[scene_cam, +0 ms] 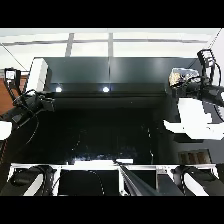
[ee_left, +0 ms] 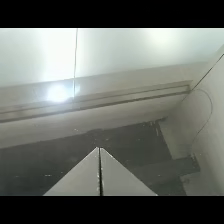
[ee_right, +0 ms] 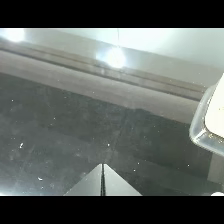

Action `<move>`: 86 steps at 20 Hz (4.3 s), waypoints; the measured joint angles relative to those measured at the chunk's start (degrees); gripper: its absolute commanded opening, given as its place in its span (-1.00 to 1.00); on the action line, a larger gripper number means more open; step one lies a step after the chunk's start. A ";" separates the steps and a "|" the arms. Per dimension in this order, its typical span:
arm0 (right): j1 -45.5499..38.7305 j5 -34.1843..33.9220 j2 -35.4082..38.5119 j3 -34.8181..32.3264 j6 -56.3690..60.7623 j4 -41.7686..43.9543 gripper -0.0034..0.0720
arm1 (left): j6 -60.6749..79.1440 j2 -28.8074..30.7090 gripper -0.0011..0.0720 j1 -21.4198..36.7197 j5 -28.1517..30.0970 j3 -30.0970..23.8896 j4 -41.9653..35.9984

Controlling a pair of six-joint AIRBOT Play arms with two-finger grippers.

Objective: Fold the box and place the chain.

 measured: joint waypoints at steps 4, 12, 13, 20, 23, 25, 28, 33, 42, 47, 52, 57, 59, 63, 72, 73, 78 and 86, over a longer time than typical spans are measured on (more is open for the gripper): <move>-0.02 -0.07 0.00 -0.02 0.02 2.08 -0.86 | 0.00 -0.04 -0.90 0.00 1.25 -0.02 -0.04; -4.37 -19.21 -2.45 -0.02 6.93 1.36 1.00 | 0.02 -0.79 0.98 0.00 7.54 -0.02 -0.07; -6.80 -23.02 -3.17 -0.02 9.40 0.81 0.97 | 0.00 -0.81 0.99 0.00 7.78 -0.02 -0.07; -34.36 -23.74 -10.69 1.49 18.40 -2.54 0.97 | 0.09 -2.19 0.98 0.00 6.99 -0.02 1.33; -48.33 -13.70 -16.98 6.05 21.27 -3.37 0.97 | 0.15 -3.23 0.99 0.00 5.49 -0.02 1.73; -55.63 -4.02 -22.40 10.78 21.07 -3.98 0.97 | 0.17 -4.20 0.99 0.00 4.04 -0.02 1.79; -61.51 11.37 -30.29 17.99 13.86 -2.36 0.97 | 0.24 -5.53 0.98 0.00 2.01 -0.02 1.92; -61.02 29.66 -38.07 23.71 -0.63 -2.69 0.96 | 0.09 -6.34 0.98 0.00 0.17 -0.02 1.51; -55.87 38.53 -40.06 25.33 -8.17 -8.50 -0.76 | -0.13 -6.49 0.99 0.00 -1.77 -0.02 0.31; -55.25 42.56 -37.55 24.22 -9.03 -0.94 -0.87 | -0.11 -6.49 0.99 0.00 -0.66 -0.02 0.24; -50.47 42.14 -28.74 15.56 -10.82 10.34 -0.86 | 0.04 -6.49 0.98 0.00 0.22 -0.02 0.20; -37.88 36.81 -17.57 1.33 -11.04 21.22 -0.86 | 0.04 -6.60 0.98 0.00 -0.61 -0.24 0.13; -30.88 33.22 -12.15 -5.16 -10.60 25.68 -0.86 | 0.02 -6.73 0.98 -0.13 -1.86 -0.37 -0.55; -11.96 16.81 0.81 -19.93 -10.23 36.26 -0.86 | 0.00 -7.61 0.98 -3.13 -5.64 -0.55 -3.72; 23.37 -17.57 10.45 -31.01 -11.61 41.72 -0.87 | 12.52 -27.69 0.98 -6.86 -17.79 7.78 -27.54; 24.63 -18.60 10.60 -31.19 -11.65 41.81 -0.86 | 16.31 -30.58 0.98 -6.91 -19.71 9.18 -31.10; 27.39 -21.14 10.93 -31.58 -11.63 41.94 -0.86 | 25.31 -43.45 0.98 -6.93 -28.09 16.68 -37.27; 28.00 -22.62 10.95 -31.65 -11.58 41.97 -0.87 | 32.94 -58.16 0.17 -6.86 -52.92 24.39 -37.40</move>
